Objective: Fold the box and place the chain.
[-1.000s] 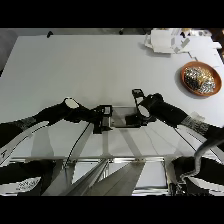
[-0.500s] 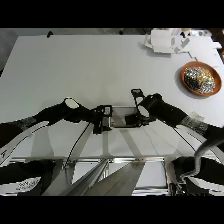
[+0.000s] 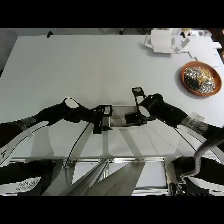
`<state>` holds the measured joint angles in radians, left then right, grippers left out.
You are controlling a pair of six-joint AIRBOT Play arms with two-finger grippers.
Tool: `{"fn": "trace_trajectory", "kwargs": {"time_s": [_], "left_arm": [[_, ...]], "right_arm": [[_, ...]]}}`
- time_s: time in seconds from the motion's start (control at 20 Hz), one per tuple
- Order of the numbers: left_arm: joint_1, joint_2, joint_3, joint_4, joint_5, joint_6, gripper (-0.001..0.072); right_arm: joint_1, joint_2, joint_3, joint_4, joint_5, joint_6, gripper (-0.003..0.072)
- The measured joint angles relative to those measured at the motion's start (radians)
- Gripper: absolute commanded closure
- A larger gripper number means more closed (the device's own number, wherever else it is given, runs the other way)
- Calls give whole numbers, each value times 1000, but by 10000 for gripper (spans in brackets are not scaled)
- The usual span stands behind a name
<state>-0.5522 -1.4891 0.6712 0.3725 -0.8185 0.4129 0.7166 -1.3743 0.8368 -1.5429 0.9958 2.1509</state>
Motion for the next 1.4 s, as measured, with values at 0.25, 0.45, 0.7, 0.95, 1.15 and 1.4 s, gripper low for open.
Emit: {"fn": "trace_trajectory", "kwargs": {"time_s": [0.25,0.45,0.7,0.95,1.15,1.4], "left_arm": [[0,0,0,2,0,3,504],[0,0,0,2,-1,3,504],[0,0,0,1,-1,2,504],[0,0,0,3,-5,5,504],[0,0,0,2,-4,3,504],[0,0,0,2,-3,3,504]], "right_arm": [[1,0,-9,-3,-1,-14,529],[1,0,-11,0,-4,-13,585],[0,4,-12,6,-13,-10,576],[2,51,-13,6,-16,-31,326],[1,124,-12,3,-11,-54,324],[0,243,6,-12,49,-146,359]]}}
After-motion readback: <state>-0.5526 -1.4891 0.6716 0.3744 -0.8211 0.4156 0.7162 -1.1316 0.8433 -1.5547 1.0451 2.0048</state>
